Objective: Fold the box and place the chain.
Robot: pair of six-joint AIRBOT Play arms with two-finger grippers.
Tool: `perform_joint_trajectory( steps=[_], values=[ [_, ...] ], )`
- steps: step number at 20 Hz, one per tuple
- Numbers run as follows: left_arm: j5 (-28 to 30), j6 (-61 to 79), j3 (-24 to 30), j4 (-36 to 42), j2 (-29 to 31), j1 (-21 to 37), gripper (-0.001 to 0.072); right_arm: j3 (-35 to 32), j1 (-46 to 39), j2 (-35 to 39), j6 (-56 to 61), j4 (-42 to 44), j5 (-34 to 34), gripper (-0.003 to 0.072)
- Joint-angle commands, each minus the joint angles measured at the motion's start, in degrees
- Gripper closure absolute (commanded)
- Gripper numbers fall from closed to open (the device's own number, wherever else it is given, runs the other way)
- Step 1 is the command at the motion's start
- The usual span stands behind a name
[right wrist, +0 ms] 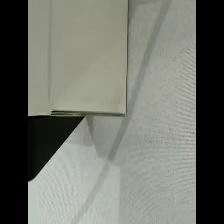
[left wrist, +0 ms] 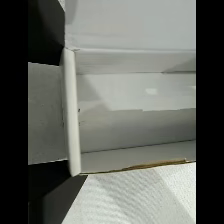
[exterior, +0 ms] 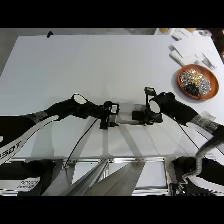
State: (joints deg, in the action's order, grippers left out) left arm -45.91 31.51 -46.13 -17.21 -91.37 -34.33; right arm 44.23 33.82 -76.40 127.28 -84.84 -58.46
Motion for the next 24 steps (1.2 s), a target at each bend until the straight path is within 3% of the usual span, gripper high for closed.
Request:
perform_joint_trajectory(
  steps=[1, 6, 7, 9, 11, 13, 17, 19, 24],
  values=[
    [0.04, 0.02, 0.0, 0.0, -0.02, 0.0, 0.0561, -0.07, 1.18, -0.98, 0.5, -0.68, -0.13, 0.0667],
    [0.04, 0.02, 0.0, 0.0, -0.02, 0.02, 0.0561, -0.04, 1.16, -0.96, 0.28, -1.14, -0.07, 0.0661],
    [0.04, 0.02, 0.0, 0.0, -0.02, 0.02, 0.0561, 0.02, 1.16, -0.81, 0.17, -1.31, -0.07, 0.0605],
    [0.07, 0.02, 0.0, 0.0, -0.02, 0.0, 0.0561, 0.15, 1.16, 0.46, -0.28, -2.05, -0.11, 0.0572],
    [0.04, 0.02, 0.0, 0.0, -0.02, 0.02, 0.0561, 0.15, 1.16, 2.21, -0.24, -3.41, 0.0, 0.0454],
    [0.07, 0.02, 0.0, 0.0, -0.02, 0.02, 0.0561, 0.15, 0.9, 3.54, -0.17, -4.31, 0.02, 0.0449],
    [0.04, 0.02, 0.0, 0.0, -0.02, 0.02, 0.0561, 0.15, 0.15, 4.13, 0.0, -4.26, 0.17, 0.046],
    [0.04, 0.02, 0.0, 0.0, -0.02, 0.02, 0.0561, 0.15, 0.15, 4.13, 0.0, -4.28, 0.13, 0.0637],
    [0.04, 0.02, 0.0, 0.0, -0.02, 0.02, 0.0561, 0.15, 0.15, 4.13, 0.02, -4.28, -1.07, 0.0667]
  ],
)
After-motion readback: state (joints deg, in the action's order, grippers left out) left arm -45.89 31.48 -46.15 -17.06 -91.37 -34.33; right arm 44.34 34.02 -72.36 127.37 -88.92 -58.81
